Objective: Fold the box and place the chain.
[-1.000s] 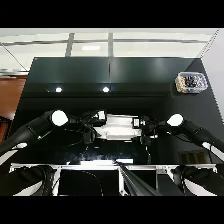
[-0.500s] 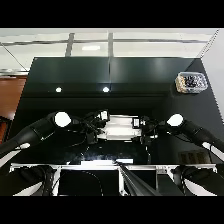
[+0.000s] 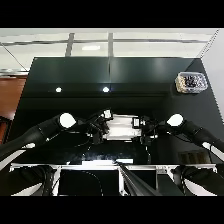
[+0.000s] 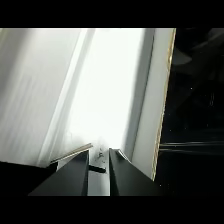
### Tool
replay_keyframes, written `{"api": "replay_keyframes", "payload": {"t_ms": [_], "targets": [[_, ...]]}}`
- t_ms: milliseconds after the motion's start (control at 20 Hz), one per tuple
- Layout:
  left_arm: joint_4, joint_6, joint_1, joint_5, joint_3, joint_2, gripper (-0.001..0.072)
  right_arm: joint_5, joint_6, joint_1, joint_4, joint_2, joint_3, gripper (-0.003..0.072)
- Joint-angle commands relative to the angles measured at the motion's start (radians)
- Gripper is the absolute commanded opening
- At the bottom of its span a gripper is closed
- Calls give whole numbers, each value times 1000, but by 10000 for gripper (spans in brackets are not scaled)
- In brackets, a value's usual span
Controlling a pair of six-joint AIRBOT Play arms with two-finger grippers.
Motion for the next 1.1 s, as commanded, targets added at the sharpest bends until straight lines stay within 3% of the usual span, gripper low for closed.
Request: {"api": "replay_keyframes", "payload": {"t_ms": [0, 100, 150, 200, 250, 350, 400, 500, 550, 600, 650, 750, 950, 1050], "targets": [[-40, 1, -7, 33, 0, -23, 162, -2, 0, 0, 0, -1, 0, 428], [-40, 0, -7, 35, 0, -23, 166, -2, 0, 0, 0, -1, 0, 427], [-40, 0, -7, 35, 0, -23, 261, -2, 0, 0, 0, -1, 0, 428], [-40, 0, -7, 34, 0, -23, 412, -2, 0, 0, 0, -1, 0, 428], [-39, 1, -7, 27, 0, -22, 413, -2, 0, 0, 0, -1, 0, 428], [-39, 0, -10, 22, 0, -22, 268, -2, 0, 0, 0, -1, 0, 428], [-40, 0, -13, 24, 0, -22, 282, -2, 0, 0, 0, -1, 0, 428], [-39, 0, -15, 25, 0, -22, 482, -2, 0, 0, 0, -1, 0, 428], [-27, 0, -14, 22, 3, -19, 320, -2, 0, 0, 0, -1, 0, 428], [6, -10, -10, 9, 11, -12, 95, -2, 0, 0, 0, -1, 0, 428], [47, -47, 2, -14, 22, 4, 29, -2, 0, 0, 0, -1, 0, 427], [115, -199, 34, -43, 43, 62, 28, -3, 1, 0, 2, -1, 0, 427], [461, -610, 142, -105, 45, 228, 29, -4, 1, 0, 2, -1, 0, 427], [555, -850, 238, -185, 45, 268, 30, -4, 1, 0, 2, -1, 0, 427]]}}
